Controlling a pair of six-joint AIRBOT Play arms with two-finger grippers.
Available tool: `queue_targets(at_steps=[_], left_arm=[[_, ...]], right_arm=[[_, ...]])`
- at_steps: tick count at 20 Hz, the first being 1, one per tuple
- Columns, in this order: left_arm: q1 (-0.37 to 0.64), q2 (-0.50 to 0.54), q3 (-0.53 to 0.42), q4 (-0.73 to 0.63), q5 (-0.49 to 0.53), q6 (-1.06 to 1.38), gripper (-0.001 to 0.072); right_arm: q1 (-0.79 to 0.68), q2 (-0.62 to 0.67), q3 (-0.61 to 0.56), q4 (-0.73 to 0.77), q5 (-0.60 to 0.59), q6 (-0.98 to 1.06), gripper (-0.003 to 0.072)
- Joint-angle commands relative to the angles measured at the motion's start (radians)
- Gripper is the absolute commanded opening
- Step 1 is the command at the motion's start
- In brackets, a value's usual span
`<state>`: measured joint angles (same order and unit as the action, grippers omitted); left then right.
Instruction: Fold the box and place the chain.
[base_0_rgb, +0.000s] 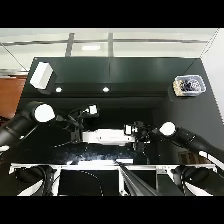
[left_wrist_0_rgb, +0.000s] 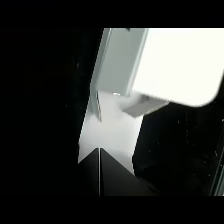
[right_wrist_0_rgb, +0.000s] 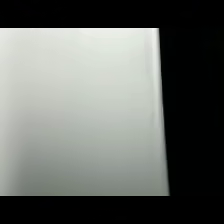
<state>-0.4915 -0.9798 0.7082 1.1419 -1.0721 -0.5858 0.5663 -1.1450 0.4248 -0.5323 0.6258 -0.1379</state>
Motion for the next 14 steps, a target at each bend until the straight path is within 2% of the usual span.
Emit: queue_targets(at_steps=[1, 3, 4, 5, 7, 10, 12, 13, 14], left_arm=[[0.0, 0.076, -0.003, 0.051, -0.079, -0.355, 0.0024], [-0.003, 0.067, -0.041, -0.112, -0.159, -0.417, 0.0025], [-0.011, 0.065, -0.073, -0.219, -0.167, -0.392, 0.0024], [-0.024, 0.066, -0.111, -0.343, -0.131, -0.348, 0.0024], [-0.049, 0.065, -0.167, -0.557, 0.011, -0.219, 0.0024], [-0.064, 0.063, -0.21, -0.82, 0.437, -0.045, 0.0024], [-0.064, 0.036, -0.21, -0.808, 0.634, 0.016, 0.0024], [-0.064, 0.009, -0.209, -0.794, 0.679, 0.018, 0.0024], [-0.064, -0.025, -0.204, -0.777, 0.681, 0.018, 0.0024]], right_arm=[[0.001, -0.001, 0.0, -0.001, 0.002, -0.002, 0.0442], [0.001, -0.001, 0.0, -0.001, 0.002, -0.002, 0.0442], [0.001, -0.001, 0.0, -0.001, 0.002, -0.002, 0.0442], [0.001, -0.001, 0.0, -0.001, 0.002, -0.002, 0.0442], [0.001, -0.001, 0.0, -0.001, 0.002, -0.002, 0.0442], [0.001, -0.001, 0.0, -0.001, 0.002, -0.001, 0.0442], [0.001, -0.001, 0.0, 0.0, 0.002, -0.002, 0.0442], [0.001, -0.001, 0.0, 0.0, 0.002, -0.001, 0.0442], [0.001, -0.001, 0.0, 0.0, 0.002, -0.001, 0.0442]])
